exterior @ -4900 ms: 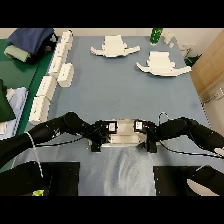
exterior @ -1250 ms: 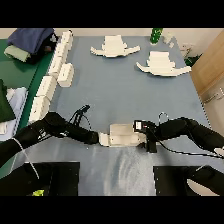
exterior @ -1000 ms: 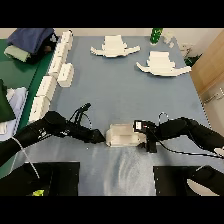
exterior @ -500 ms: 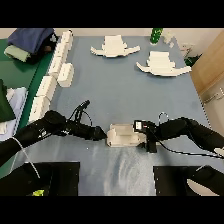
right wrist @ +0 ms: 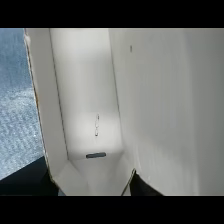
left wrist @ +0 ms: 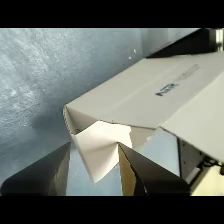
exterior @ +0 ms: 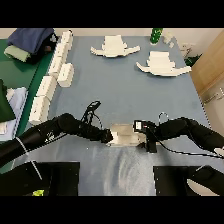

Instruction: Fold the box.

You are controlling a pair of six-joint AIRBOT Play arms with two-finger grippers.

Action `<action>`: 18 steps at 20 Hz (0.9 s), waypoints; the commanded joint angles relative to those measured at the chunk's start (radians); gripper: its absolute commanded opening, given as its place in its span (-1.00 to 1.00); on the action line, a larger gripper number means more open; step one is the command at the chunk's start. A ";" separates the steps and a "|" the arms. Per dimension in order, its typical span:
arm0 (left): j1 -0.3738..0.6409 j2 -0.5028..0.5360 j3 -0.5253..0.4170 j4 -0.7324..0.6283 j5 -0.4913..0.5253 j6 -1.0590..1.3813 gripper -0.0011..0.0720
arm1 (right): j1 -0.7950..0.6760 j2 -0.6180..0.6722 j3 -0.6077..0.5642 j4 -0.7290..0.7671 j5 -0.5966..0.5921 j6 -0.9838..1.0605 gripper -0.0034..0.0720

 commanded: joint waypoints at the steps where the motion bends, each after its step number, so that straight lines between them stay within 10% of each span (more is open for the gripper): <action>1: -0.099 -0.004 0.077 0.357 0.022 -0.436 0.24 | 0.000 0.001 0.000 0.000 0.000 0.000 0.43; 18: -0.288 -0.186 0.317 0.613 -0.208 -0.966 0.07 | 0.000 0.001 0.000 0.000 0.000 0.000 0.43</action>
